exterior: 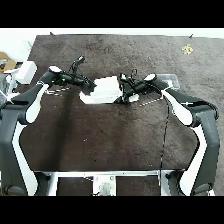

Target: Fold the box and place the chain.

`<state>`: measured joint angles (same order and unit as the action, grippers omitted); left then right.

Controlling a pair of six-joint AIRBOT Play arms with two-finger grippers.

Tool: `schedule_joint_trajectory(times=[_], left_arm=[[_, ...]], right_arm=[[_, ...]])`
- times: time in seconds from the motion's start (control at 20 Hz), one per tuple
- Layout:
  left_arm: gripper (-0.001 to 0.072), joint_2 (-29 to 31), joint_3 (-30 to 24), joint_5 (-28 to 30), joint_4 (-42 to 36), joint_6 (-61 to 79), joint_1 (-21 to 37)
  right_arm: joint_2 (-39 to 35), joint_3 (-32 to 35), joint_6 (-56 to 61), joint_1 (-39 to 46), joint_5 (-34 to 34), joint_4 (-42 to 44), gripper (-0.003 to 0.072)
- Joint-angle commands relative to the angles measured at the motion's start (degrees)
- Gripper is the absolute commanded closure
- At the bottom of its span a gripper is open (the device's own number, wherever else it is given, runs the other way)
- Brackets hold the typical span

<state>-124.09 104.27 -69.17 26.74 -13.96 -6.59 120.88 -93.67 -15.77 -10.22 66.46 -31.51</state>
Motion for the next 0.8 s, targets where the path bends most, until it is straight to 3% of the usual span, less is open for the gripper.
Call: schedule_joint_trajectory(times=[0.0, 0.3, 0.6, 0.65, 0.7, 0.75], left_arm=[[0.0697, 0.92, 0.04, -0.20, -0.48, 0.96, -0.02], [0.0697, 8.17, 4.55, -1.62, 3.89, 0.92, 0.04], [0.0694, 12.04, 5.60, -11.47, 17.46, 0.94, 0.04], [0.0481, 11.72, 5.53, -13.33, 19.12, 1.03, -0.11], [0.0133, 11.13, 5.53, -14.25, 19.54, 1.42, -0.28], [0.0043, 10.45, 5.46, -14.45, 19.82, 4.11, -0.66]], right_arm=[[0.04, 0.00, -0.04, -0.07, 0.02, -0.02, 0.0261], [0.04, 0.00, -0.04, -0.07, 0.02, -0.02, 0.0260], [0.04, 0.00, -0.04, -0.07, 0.00, -0.02, 0.0261], [0.04, 0.00, -0.04, -0.07, 0.02, -0.02, 0.0261], [0.04, 0.00, -0.04, -0.07, 0.00, -0.02, 0.0261], [0.04, 0.00, -0.04, -0.07, 0.00, -0.02, 0.0261]])
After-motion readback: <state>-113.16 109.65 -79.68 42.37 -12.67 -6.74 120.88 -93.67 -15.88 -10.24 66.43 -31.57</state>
